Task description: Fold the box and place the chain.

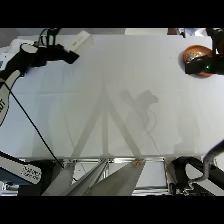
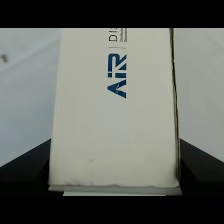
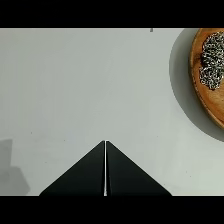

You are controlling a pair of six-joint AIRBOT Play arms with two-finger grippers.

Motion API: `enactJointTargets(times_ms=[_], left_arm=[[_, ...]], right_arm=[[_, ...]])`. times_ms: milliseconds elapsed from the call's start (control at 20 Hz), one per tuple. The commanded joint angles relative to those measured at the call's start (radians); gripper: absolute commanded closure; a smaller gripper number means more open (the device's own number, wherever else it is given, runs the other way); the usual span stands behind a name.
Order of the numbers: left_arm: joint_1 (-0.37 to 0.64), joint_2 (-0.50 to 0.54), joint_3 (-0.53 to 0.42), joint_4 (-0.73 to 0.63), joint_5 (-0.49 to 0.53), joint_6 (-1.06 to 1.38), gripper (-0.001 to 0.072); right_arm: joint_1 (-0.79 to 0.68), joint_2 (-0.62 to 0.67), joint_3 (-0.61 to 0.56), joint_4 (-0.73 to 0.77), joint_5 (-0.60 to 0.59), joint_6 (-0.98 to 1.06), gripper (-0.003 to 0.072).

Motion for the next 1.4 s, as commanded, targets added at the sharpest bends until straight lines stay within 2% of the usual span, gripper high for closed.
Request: enactJointTargets(times_ms=[0,100,350,450,600,800,1350], left_arm=[[0.086,0.000,0.000,0.195,0.042,-0.181,0.0332],[0.129,-0.005,0.000,0.253,0.042,-0.253,0.0332],[0.203,-0.029,-0.003,0.270,0.042,-0.355,0.0332],[0.200,-0.031,-0.033,0.329,0.055,-0.401,0.0332],[0.189,-0.039,-0.086,0.348,0.100,-0.441,0.0332],[0.157,-0.074,-0.099,0.348,0.091,-0.441,0.0332],[0.132,-0.074,-0.099,0.325,0.074,-0.441,0.0331]], right_arm=[[0.000,0.001,0.001,0.000,0.000,0.000,0.0670],[0.000,0.001,0.001,0.000,0.000,0.000,0.0670],[0.000,0.001,0.001,0.000,0.000,0.000,0.0670],[0.000,0.001,0.001,0.000,0.000,0.000,0.0670],[0.000,0.001,0.001,0.000,0.000,0.000,0.0670],[0.000,0.001,0.001,0.000,0.000,0.000,0.0670],[0.000,0.001,0.001,0.000,0.000,0.000,0.0670]])
